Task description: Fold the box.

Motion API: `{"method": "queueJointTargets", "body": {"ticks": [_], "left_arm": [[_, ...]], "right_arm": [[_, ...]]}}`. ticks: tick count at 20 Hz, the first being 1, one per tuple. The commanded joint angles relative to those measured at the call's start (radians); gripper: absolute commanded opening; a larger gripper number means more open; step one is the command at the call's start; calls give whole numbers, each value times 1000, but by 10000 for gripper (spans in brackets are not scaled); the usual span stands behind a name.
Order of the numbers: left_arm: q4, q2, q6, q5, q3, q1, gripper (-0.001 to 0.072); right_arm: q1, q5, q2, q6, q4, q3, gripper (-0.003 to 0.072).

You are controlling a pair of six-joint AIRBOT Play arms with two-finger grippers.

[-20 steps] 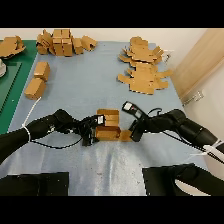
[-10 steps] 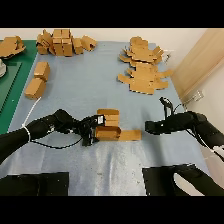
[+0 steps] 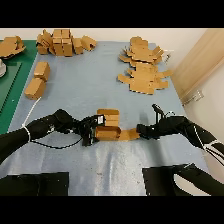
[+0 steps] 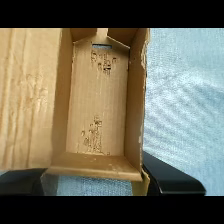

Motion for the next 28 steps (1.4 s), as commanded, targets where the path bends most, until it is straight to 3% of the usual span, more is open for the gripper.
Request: {"method": "queueJointTargets", "body": {"ticks": [1,10,12,21,22,23,28], "left_arm": [[0,-1,0,0,0,0,526],[0,-1,0,0,0,0,526],[0,-1,0,0,0,0,525],[0,-1,0,0,0,0,525],[0,-1,0,0,0,0,525],[0,-1,0,0,0,0,525],[0,-1,0,0,0,0,525]], "right_arm": [[72,50,-33,-15,94,-3,0],[216,79,-41,-13,136,95,4],[245,80,-41,-9,137,120,101],[264,88,-41,6,124,131,108],[264,87,-41,6,124,131,156],[264,88,-41,12,124,131,276],[264,80,-41,38,83,131,284]]}}
